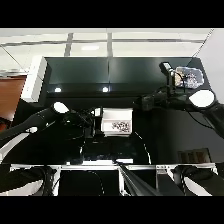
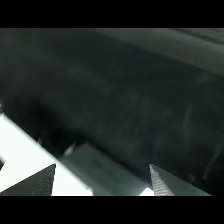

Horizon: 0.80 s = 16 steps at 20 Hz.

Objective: Fold the box and place the chain.

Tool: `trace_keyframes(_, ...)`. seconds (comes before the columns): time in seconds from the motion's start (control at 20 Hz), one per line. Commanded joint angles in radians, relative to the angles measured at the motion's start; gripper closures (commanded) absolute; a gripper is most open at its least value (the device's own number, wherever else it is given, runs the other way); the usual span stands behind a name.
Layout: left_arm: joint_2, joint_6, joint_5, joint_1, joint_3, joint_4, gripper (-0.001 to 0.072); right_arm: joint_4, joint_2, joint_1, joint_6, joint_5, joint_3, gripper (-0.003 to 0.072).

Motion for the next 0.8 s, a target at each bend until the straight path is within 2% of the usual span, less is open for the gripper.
trace_keyframes(0.0,0.000,-0.001,0.011,-0.001,0.001,0.001,0.0314,0.077,-0.090,0.025,0.005,-0.138,0.002,-0.0026)
trace_keyframes(0.25,0.000,-0.010,0.019,0.000,0.001,0.000,0.0314,0.077,-0.145,0.083,-0.043,-0.118,0.037,-0.0026)
trace_keyframes(0.4,0.000,-0.054,0.023,0.000,0.001,-0.006,0.0314,0.063,-0.145,0.092,-0.134,0.011,0.037,-0.0025)
trace_keyframes(0.55,0.000,-0.053,0.023,0.000,0.001,-0.006,0.0314,-0.014,-0.145,0.092,-0.210,0.119,0.037,-0.0025)
trace_keyframes(0.75,0.000,-0.053,0.023,0.000,0.001,-0.006,0.0314,-0.035,-0.144,0.097,-0.493,0.168,0.037,-0.0025)
